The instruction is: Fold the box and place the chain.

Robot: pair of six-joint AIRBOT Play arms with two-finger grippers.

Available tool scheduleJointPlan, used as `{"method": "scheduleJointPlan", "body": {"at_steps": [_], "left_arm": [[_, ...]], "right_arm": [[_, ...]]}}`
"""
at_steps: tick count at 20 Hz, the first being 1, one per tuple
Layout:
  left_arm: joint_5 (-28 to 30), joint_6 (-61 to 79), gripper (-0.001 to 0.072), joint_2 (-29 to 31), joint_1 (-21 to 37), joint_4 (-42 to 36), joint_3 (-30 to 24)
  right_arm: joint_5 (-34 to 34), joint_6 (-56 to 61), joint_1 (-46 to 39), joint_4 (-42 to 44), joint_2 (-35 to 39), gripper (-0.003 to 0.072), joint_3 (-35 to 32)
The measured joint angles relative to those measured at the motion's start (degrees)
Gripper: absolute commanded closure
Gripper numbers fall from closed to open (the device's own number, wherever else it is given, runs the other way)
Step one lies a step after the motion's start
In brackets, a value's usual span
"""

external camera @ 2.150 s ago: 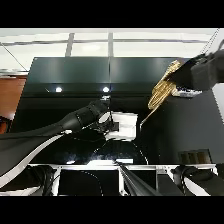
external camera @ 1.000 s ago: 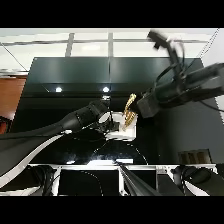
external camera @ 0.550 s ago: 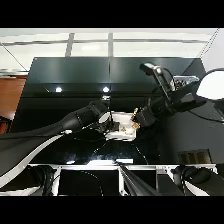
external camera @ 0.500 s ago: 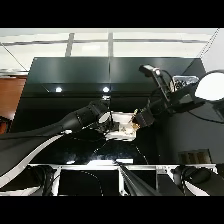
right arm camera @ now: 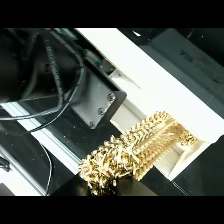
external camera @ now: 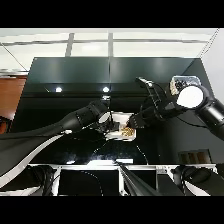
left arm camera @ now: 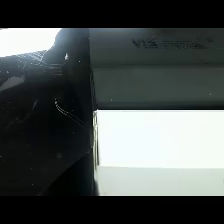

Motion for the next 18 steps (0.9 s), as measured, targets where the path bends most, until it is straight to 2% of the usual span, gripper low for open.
{"method": "scheduleJointPlan", "body": {"at_steps": [2,3,4,5,8,10,14,18], "left_arm": [[0.0,0.0,0.068,0.0,0.0,0.0,0.0],[0.1,0.0,0.068,0.0,0.0,0.0,0.0],[0.1,0.0,0.0681,0.0,0.0,0.0,0.0],[0.2,0.0,0.068,0.0,0.0,0.0,0.0],[0.1,0.0,0.0681,0.0,0.0,0.0,0.0],[0.2,0.0,0.0681,0.0,0.0,0.0,0.0],[0.3,0.0,0.0681,0.0,0.0,-0.2,0.0],[1.2,0.0,0.0683,0.0,0.0,-0.2,0.0]], "right_arm": [[-1.3,0.0,0.3,0.2,-0.6,0.0673,-1.1],[-2.2,0.4,0.6,0.1,-0.9,0.0579,-1.7],[-3.1,0.6,0.9,-0.1,-1.2,0.0391,-2.4],[-3.9,1.1,1.0,-0.7,-1.3,0.0371,-2.9],[-4.1,2.2,-0.3,-3.8,-1.3,0.0371,-3.6],[-1.8,1.9,-3.3,-5.2,0.0,0.0372,-3.6],[1.4,0.3,-11.1,-11.4,5.9,0.0372,-3.5],[0.8,-0.3,-17.6,-18.2,10.3,0.0372,-3.5]]}}
